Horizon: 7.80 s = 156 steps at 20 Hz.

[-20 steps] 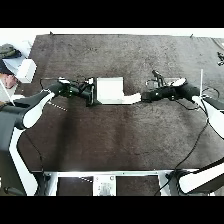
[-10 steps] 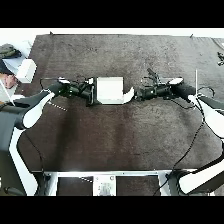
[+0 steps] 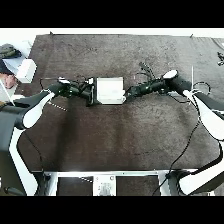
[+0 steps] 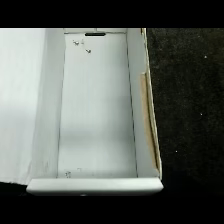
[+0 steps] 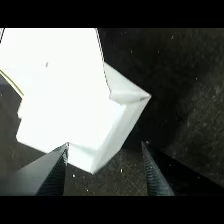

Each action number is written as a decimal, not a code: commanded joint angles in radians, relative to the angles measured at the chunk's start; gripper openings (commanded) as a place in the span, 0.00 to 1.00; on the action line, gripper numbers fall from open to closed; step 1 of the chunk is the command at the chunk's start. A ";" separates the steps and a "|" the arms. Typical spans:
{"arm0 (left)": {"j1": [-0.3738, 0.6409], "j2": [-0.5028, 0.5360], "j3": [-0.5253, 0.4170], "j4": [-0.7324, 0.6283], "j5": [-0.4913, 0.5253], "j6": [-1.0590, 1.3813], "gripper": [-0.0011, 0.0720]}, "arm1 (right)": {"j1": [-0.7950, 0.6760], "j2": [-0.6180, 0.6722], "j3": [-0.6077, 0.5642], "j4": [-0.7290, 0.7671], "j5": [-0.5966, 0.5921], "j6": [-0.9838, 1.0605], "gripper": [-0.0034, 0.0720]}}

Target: Fold the box and place the chain.

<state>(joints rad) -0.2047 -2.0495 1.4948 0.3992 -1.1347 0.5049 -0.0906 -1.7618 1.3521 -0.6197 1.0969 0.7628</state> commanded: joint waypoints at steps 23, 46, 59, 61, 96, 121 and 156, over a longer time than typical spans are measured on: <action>0.001 -0.001 0.000 0.000 0.000 -0.007 0.40 | 0.251 -0.002 0.110 -0.549 -0.170 0.555 0.56; 0.001 -0.001 0.000 -0.003 -0.001 -0.007 0.40 | 0.374 -0.187 0.416 -0.934 0.076 1.012 0.56; 0.001 -0.001 0.000 -0.003 -0.002 -0.007 0.40 | 0.410 -0.194 0.416 -0.993 0.080 1.143 0.54; 0.001 -0.001 0.000 -0.003 -0.002 -0.007 0.40 | 0.410 -0.198 0.415 -1.006 0.087 1.148 0.54; 0.001 0.000 0.000 -0.003 -0.002 -0.007 0.40 | 0.428 -0.145 0.414 -1.052 0.116 1.170 0.44; 0.001 0.000 0.000 -0.003 -0.002 -0.007 0.40 | -0.053 0.538 -0.322 -0.974 -0.617 0.872 0.44; 0.001 0.000 0.000 -0.003 -0.001 -0.007 0.40 | -0.204 0.003 0.329 -0.770 0.067 0.516 0.02</action>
<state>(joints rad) -0.2039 -2.0495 1.4948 0.3954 -1.1358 0.4973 -0.2958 -1.8198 1.6726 -1.3914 1.1767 1.2797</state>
